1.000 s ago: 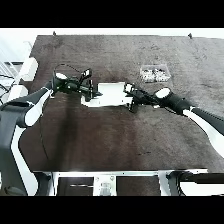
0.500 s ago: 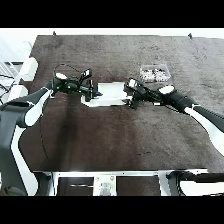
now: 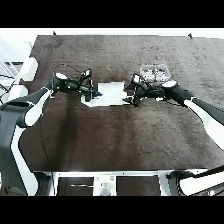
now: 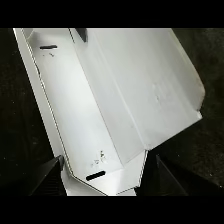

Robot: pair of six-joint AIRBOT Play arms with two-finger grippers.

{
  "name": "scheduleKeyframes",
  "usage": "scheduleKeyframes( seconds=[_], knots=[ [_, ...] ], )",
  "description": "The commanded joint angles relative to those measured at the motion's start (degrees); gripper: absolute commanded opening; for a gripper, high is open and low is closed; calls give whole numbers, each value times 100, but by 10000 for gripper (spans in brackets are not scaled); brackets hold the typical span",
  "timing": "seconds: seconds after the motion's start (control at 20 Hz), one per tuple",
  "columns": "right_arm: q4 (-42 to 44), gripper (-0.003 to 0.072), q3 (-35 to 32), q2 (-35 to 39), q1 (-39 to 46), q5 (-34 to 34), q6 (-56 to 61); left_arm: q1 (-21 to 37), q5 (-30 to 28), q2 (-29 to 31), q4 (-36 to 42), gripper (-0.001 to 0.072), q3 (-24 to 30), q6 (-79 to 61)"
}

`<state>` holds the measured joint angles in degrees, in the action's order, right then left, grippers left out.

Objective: Fold the box and place the chain.

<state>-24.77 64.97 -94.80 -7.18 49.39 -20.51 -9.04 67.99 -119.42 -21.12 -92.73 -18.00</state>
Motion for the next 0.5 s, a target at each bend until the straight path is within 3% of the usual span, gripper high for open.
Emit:
scheduleKeyframes(
  seconds=[0.0, 0.45],
  knots=[
    [-72, 698, 409, -396, 190, 815, -7, -2, -2, 0, 0, 18, 0, 0],
    [-400, 698, 1513, -1340, 369, 1991, 63, -2, 0, 0, 0, 18, 0, 0]
  ],
)
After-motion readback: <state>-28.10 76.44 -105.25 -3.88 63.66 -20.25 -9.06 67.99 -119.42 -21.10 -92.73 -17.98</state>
